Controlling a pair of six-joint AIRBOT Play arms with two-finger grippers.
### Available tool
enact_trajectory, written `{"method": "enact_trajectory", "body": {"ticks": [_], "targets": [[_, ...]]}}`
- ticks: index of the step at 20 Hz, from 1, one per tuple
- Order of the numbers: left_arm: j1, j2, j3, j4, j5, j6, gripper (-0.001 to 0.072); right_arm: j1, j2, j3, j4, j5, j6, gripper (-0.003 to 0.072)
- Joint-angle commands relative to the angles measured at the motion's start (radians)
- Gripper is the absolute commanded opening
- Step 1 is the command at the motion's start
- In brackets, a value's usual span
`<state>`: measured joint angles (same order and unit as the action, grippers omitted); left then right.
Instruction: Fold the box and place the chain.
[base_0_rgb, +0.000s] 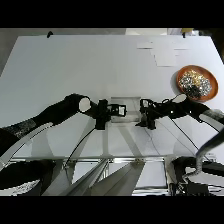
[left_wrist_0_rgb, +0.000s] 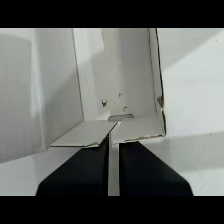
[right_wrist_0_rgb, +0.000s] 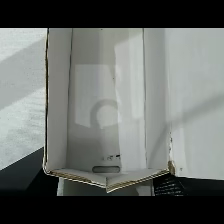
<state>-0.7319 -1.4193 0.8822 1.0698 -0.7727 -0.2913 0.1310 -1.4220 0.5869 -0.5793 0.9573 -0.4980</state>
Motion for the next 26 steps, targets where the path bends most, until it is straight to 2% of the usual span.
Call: {"method": "enact_trajectory", "body": {"ticks": [1, 8, 9, 10, 12, 13, 15, 18, 19, 21, 22, 24, 25, 26], "targets": [[-0.012, -0.001, 0.000, -0.018, 0.033, 0.000, 0.0063, 0.000, 0.001, 0.001, 0.000, 0.000, 0.000, 0.0411], [-0.049, -0.011, 0.000, -0.048, 0.081, 0.000, 0.0075, 0.000, 0.001, 0.001, 0.000, 0.000, 0.000, 0.0411], [-0.049, -0.017, 0.000, -0.048, 0.080, -0.002, 0.0124, 0.000, 0.001, 0.001, 0.000, 0.000, 0.000, 0.0411], [-0.049, -0.023, 0.000, -0.048, 0.080, -0.008, 0.0221, 0.000, 0.001, 0.001, 0.000, 0.000, 0.000, 0.0411], [-0.049, -0.027, 0.000, -0.048, 0.080, -0.008, 0.0354, 0.000, 0.001, 0.001, 0.000, 0.000, 0.000, 0.0411], [-0.049, -0.027, 0.000, -0.048, 0.080, -0.008, 0.0401, 0.000, 0.001, 0.001, 0.000, 0.000, 0.000, 0.0411], [-0.049, -0.027, 0.000, -0.048, 0.081, -0.008, 0.0424, 0.000, 0.001, 0.001, 0.000, 0.000, 0.000, 0.0411], [-0.049, -0.030, 0.000, -0.048, 0.087, -0.014, 0.0633, 0.000, 0.001, 0.001, 0.000, 0.000, 0.000, 0.0411], [-0.049, -0.029, 0.000, -0.048, 0.093, -0.034, 0.0649, 0.000, 0.001, 0.001, 0.000, 0.000, 0.000, 0.0411], [-0.049, -0.029, 0.000, -0.045, 0.090, -0.054, 0.0648, 0.000, 0.001, 0.001, 0.000, 0.000, 0.000, 0.0411], [-0.049, -0.024, 0.000, -0.044, 0.084, -0.060, 0.0618, 0.000, 0.001, 0.001, 0.000, 0.000, 0.000, 0.0411], [-0.046, -0.004, 0.000, -0.037, 0.073, -0.120, 0.0605, 0.000, 0.001, 0.001, 0.000, 0.000, 0.000, 0.0411], [-0.043, 0.010, 0.000, -0.030, 0.055, -0.158, 0.0509, 0.000, 0.001, 0.001, 0.000, 0.000, 0.000, 0.0411], [-0.038, 0.030, 0.000, -0.023, 0.019, -0.186, 0.0318, 0.000, 0.001, 0.001, 0.000, 0.000, 0.000, 0.0411]]}}
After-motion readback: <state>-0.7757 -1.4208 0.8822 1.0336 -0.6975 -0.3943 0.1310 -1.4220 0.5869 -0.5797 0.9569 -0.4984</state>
